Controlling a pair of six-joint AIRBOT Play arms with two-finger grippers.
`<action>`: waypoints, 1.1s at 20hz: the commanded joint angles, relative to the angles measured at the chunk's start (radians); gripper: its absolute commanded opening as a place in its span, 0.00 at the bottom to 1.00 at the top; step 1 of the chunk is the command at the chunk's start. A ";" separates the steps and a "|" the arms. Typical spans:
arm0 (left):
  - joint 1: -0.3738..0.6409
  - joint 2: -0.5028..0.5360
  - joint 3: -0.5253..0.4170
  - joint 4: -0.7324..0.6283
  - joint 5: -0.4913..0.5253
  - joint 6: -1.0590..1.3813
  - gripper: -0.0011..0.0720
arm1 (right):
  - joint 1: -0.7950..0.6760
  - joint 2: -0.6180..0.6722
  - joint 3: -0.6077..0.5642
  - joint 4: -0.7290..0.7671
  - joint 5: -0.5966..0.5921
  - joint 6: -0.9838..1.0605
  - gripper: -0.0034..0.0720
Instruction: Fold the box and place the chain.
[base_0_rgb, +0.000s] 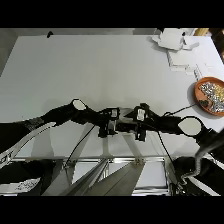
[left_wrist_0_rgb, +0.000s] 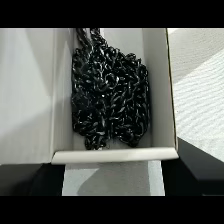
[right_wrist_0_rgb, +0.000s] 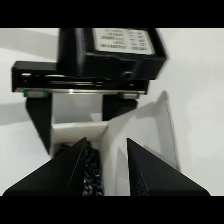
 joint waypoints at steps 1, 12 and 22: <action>0.001 0.001 0.000 0.000 0.000 0.000 0.39 | -0.109 0.052 0.041 -0.108 0.164 0.002 0.43; 0.001 0.001 0.000 0.000 0.000 0.000 0.39 | -0.502 -0.039 -0.007 -0.561 0.337 -0.145 0.43; 0.001 0.000 0.000 0.000 0.000 0.000 0.39 | -0.502 -0.272 -0.007 -0.556 0.236 -0.246 0.43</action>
